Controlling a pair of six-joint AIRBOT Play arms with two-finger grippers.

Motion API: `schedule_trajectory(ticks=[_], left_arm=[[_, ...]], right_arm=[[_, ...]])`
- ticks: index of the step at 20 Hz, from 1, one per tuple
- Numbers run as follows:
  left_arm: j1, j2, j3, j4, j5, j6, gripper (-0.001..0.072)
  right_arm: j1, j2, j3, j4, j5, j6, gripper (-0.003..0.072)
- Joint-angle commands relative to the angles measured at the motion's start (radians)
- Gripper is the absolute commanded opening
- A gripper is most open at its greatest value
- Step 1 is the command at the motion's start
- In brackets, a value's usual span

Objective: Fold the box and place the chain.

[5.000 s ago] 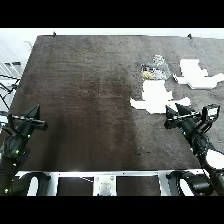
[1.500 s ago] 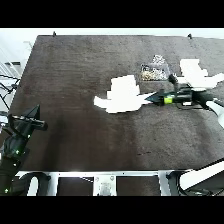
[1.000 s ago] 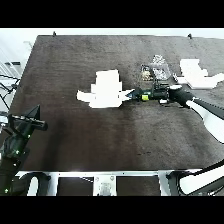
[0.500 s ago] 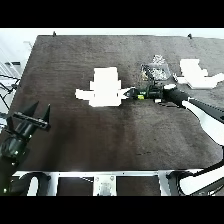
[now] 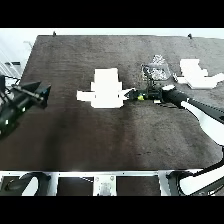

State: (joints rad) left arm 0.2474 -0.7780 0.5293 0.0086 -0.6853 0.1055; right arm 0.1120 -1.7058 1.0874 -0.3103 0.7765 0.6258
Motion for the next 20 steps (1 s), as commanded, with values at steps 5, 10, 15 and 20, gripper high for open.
schedule_trajectory(ticks=[5, 10, 15, 20], left_arm=[[-0.022, -0.599, 0.543, 0.339, -0.319, -0.512, 0.0478], [-0.148, -0.917, 0.991, 0.649, -0.507, -0.9, 0.0478], [-0.264, -1.183, 1.361, 0.752, -0.645, -1.026, 0.0477], [-0.319, -1.338, 1.516, 0.747, -0.64, -1.046, 0.0477]], right_arm=[[0.005, 0.0, -0.005, 0.004, -0.01, 0.005, 0.001], [0.015, 0.0, -0.005, 0.003, -0.01, 0.005, 0.001], [0.016, 0.0, -0.013, 0.003, -0.01, 0.007, 0.001], [0.017, 0.0, -0.034, 0.003, -0.01, 0.024, 0.001]])
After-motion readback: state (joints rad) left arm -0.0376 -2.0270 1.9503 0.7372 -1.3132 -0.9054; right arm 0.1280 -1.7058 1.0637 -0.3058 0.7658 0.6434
